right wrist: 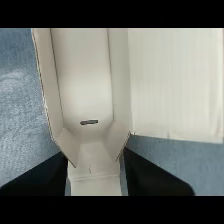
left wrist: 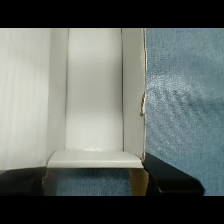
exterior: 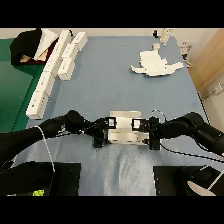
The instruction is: Fold the box.
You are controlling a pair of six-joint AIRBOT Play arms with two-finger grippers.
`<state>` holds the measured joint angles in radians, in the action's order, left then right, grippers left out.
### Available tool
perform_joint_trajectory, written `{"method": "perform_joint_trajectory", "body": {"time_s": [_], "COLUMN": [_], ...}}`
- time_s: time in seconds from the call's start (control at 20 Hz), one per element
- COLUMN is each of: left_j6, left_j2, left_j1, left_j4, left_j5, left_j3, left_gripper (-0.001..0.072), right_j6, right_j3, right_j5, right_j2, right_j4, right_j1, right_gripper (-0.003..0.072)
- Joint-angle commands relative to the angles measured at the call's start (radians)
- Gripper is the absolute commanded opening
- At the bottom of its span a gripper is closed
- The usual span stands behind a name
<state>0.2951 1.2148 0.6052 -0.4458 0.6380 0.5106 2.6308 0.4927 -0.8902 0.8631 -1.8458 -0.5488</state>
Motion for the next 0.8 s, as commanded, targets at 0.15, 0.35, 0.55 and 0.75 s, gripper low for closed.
{"method": "perform_joint_trajectory", "body": {"time_s": [0.15, 0.35, 0.55, 0.75], "left_j6": [0.0, 0.0, 0.0, 0.0], "left_j2": [-0.001, -0.001, -0.001, -0.001], "left_j1": [0.0, 0.0, 0.0, 0.0], "left_j4": [0.0, 0.0, 0.0, 0.0], "left_j5": [0.0, 0.0, 0.0, 0.0], "left_j3": [0.001, 0.001, 0.001, 0.001], "left_gripper": [0.0487, 0.0488, 0.0488, 0.0488], "right_j6": [0.059, 0.06, 0.113, 0.151], "right_j3": [0.0, 0.0, 0.0, 0.0], "right_j5": [0.019, 0.02, 0.048, 0.083], "right_j2": [0.023, 0.023, 0.054, 0.072], "right_j4": [-0.066, -0.109, -0.177, -0.208], "right_j1": [0.0, -0.002, -0.002, -0.002], "right_gripper": [0.0042, 0.0004, 0.0005, 0.0005]}}
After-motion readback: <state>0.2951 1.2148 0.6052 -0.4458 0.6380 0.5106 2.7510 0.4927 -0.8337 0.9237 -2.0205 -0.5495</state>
